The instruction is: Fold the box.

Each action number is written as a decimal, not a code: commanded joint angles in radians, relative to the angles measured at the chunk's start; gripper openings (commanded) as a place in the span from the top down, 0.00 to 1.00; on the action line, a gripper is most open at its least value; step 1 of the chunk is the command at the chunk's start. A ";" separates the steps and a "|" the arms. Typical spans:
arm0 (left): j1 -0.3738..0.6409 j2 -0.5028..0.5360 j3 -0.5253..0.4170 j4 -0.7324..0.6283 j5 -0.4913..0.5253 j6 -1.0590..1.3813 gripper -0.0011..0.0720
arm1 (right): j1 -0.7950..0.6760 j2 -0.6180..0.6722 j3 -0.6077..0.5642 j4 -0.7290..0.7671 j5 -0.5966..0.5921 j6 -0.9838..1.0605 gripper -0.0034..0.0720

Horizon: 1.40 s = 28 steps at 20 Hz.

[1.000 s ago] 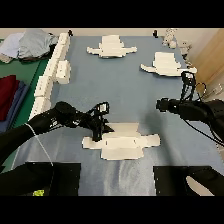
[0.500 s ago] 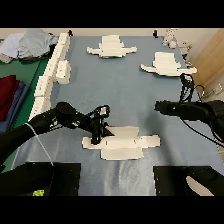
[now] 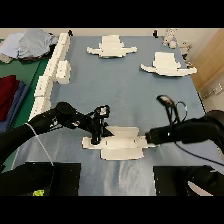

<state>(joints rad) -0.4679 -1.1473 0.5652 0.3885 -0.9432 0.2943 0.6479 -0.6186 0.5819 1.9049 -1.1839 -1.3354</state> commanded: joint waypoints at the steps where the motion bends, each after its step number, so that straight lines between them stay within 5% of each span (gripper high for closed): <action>1: 0.000 -0.001 0.000 0.001 0.000 0.001 0.97 | 0.320 0.054 -0.036 0.037 -0.084 -0.055 0.94; 2: 0.000 -0.001 0.000 0.001 0.000 0.000 0.97 | 0.418 0.044 -0.046 -0.008 -0.067 -0.109 0.79; 4: 0.000 -0.001 0.000 0.001 0.000 0.001 0.97 | 0.554 0.002 -0.051 -0.212 0.006 -0.141 0.23; 6: 0.000 -0.001 0.000 0.001 0.000 0.001 0.97 | 0.619 -0.065 -0.051 -0.394 0.079 -0.163 0.08; 15: 0.000 -0.001 0.000 0.001 0.000 0.001 0.97 | 0.626 -0.369 -0.049 -0.632 0.294 -0.138 0.08; 18: 0.000 -0.001 0.000 0.001 0.000 0.001 0.97 | 0.626 -0.364 -0.039 -0.746 0.283 0.026 0.08; 28: 0.000 -0.001 0.000 0.001 0.000 0.001 0.97 | 0.624 -0.224 0.010 -0.694 0.132 0.236 0.08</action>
<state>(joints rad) -0.4679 -1.1473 0.5652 0.3893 -0.9436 0.2947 1.2724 -0.8696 0.5877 1.2133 -0.9997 -1.1687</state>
